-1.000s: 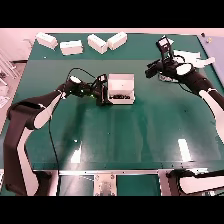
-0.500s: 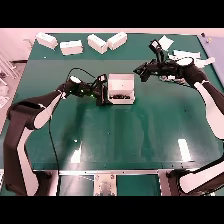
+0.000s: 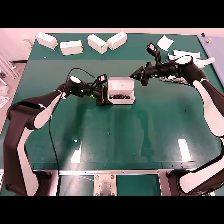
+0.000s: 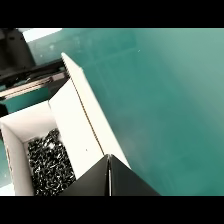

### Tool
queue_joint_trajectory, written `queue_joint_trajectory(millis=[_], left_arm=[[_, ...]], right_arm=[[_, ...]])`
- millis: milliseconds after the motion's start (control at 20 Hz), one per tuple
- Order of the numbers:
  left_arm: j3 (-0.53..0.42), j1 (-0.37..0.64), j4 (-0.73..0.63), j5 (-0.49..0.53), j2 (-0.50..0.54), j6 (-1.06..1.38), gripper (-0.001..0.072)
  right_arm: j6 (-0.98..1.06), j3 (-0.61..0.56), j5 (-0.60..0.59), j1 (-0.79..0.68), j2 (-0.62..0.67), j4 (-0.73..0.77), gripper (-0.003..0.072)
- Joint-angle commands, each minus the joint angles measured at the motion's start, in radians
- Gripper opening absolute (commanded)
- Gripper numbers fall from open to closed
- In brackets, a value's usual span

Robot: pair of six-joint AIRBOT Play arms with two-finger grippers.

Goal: Fold the box and place the chain.

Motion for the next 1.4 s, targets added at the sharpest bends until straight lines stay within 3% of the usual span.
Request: queue_joint_trajectory(millis=[0,400,700,900,1350], left_arm=[[0.000,0.000,0.000,0.000,0.000,0.000,0.0562],[0.000,0.000,0.000,0.000,0.000,0.000,0.0562],[0.000,0.000,0.000,0.000,0.000,0.000,0.0562],[0.000,0.000,0.000,0.000,0.000,0.000,0.0562],[0.000,0.000,0.000,0.000,0.000,0.000,0.0562]], right_arm=[[-0.002,0.015,0.049,0.001,0.001,-0.045,0.0006],[-0.014,0.169,-0.020,-0.006,0.034,-0.045,0.0004],[-0.085,0.177,-0.068,-0.016,-0.070,-0.063,0.0004],[-0.094,0.242,-0.080,-0.031,-0.152,-0.060,0.0004],[-0.076,0.254,0.155,-0.024,-0.177,-0.094,0.0005]])
